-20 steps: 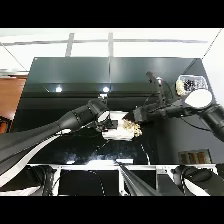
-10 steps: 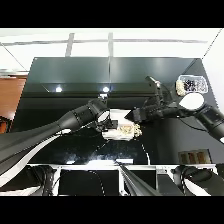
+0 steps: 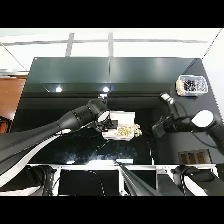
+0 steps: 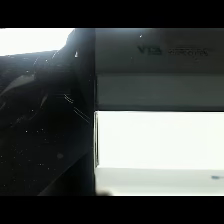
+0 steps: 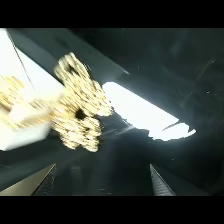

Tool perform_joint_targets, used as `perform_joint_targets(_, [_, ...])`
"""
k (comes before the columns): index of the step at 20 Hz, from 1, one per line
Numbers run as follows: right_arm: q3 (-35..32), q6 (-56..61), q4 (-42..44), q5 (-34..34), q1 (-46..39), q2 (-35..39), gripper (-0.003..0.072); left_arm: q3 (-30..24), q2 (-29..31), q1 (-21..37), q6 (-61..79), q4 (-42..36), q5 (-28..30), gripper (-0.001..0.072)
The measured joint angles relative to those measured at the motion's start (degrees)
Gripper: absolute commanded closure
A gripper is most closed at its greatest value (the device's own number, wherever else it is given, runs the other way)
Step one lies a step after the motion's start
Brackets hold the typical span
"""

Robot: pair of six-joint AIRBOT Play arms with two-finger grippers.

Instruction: Fold the box and place the chain.

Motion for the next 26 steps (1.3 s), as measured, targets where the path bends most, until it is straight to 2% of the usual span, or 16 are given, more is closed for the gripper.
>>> perform_joint_targets(3, [-4.72,-15.93,-0.44,-8.31,4.83,-0.04,-0.0034,0.00,0.00,0.00,0.02,0.00,0.00,0.0683])
perform_joint_targets(5, [-6.05,-28.11,5.11,-12.44,7.26,-1.44,-0.0034,0.00,0.00,0.00,0.02,0.00,0.00,0.0683])
perform_joint_targets(8, [-6.75,-45.03,14.56,-15.26,9.05,-4.35,-0.0034,0.00,0.00,0.00,0.00,-0.02,0.02,0.0683])
perform_joint_targets(11, [-6.95,-54.69,19.39,-17.18,9.70,-7.30,-0.0034,0.00,0.00,0.00,0.02,-0.02,0.02,0.0683])
perform_joint_targets(15, [-6.75,-60.50,23.41,-20.20,10.01,-9.57,-0.0034,0.00,0.00,0.00,0.02,-0.02,0.02,0.0683])
perform_joint_targets(21, [-5.70,-62.12,24.90,-21.84,10.12,-11.45,-0.0034,0.00,0.00,0.00,0.02,0.00,0.17,0.0683])
perform_joint_targets(23, [-5.53,-62.23,24.79,-21.70,10.12,-11.67,0.0031,0.00,0.00,0.00,0.00,0.00,0.26,0.0683])
perform_joint_targets(24, [-5.46,-62.23,24.59,-21.42,10.12,-11.74,0.0104,0.00,0.00,0.00,0.02,0.00,0.26,0.0683])
perform_joint_targets(26, [-5.40,-62.29,23.54,-20.15,10.12,-11.85,0.0186,0.00,0.00,0.00,0.02,0.00,0.26,0.0683])
